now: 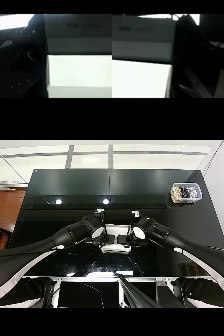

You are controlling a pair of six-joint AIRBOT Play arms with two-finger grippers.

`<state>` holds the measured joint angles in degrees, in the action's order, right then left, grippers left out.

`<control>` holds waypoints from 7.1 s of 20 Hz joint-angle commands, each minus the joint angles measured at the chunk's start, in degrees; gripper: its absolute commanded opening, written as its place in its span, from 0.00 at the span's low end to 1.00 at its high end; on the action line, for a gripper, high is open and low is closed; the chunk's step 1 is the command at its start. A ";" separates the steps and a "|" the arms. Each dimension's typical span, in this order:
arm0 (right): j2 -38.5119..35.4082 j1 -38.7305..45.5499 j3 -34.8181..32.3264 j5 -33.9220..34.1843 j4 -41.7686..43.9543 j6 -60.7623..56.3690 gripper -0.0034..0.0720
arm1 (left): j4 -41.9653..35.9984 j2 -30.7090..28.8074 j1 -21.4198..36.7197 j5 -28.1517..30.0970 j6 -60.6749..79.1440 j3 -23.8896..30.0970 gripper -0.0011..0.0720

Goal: Fold the box and place the chain.

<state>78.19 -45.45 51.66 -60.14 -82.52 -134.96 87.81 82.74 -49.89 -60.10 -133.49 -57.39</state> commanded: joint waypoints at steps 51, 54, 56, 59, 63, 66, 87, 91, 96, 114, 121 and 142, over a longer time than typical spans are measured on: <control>14.21 59.87 31.52 2.91 5.97 14.93 0.95 | -0.44 0.04 -0.04 -0.48 -0.02 -0.02 0.06; 20.46 59.60 38.64 1.66 6.34 10.03 0.94 | -0.39 0.04 -0.02 -0.48 -0.02 -0.02 0.06; 23.12 59.63 41.05 1.62 8.00 9.79 0.93 | -0.39 0.04 -0.02 -0.46 -0.02 -0.02 0.06; 25.31 59.63 41.44 1.11 8.59 9.84 0.93 | -0.42 0.04 -0.02 -0.48 -0.02 -0.02 0.06; 27.30 59.60 41.53 1.29 10.80 9.90 0.93 | -0.39 0.04 -0.02 -0.44 -0.02 -0.02 0.06; 28.41 58.99 41.55 1.36 12.04 10.01 0.84 | -0.39 0.04 -0.02 -0.44 -0.02 -0.02 0.06; 3.26 60.19 52.09 -4.55 13.77 44.46 0.10 | -0.42 0.04 -0.02 -0.48 -0.02 -0.02 0.06; -7.65 59.89 52.11 -9.60 15.87 47.82 0.10 | -0.42 0.04 -0.02 -0.44 -0.02 -0.02 0.06; -16.35 52.50 50.14 -19.37 15.41 50.66 0.10 | -0.42 0.04 -0.04 -0.46 -0.02 -0.02 0.06; -18.75 24.06 21.38 -25.00 29.16 60.02 0.10 | -0.39 0.04 -0.02 -0.44 -0.02 -0.02 0.06; -18.25 20.31 11.98 -15.45 35.80 62.05 0.09 | -0.42 0.04 -0.04 -0.46 -0.02 -0.02 0.06; -24.55 37.38 -8.81 -2.82 25.77 74.12 0.63 | -0.42 0.04 -0.04 -0.48 -0.02 -0.02 0.06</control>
<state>55.83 -12.47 49.43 -69.84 -55.20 -67.99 87.39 82.76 -49.91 -60.62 -133.51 -57.39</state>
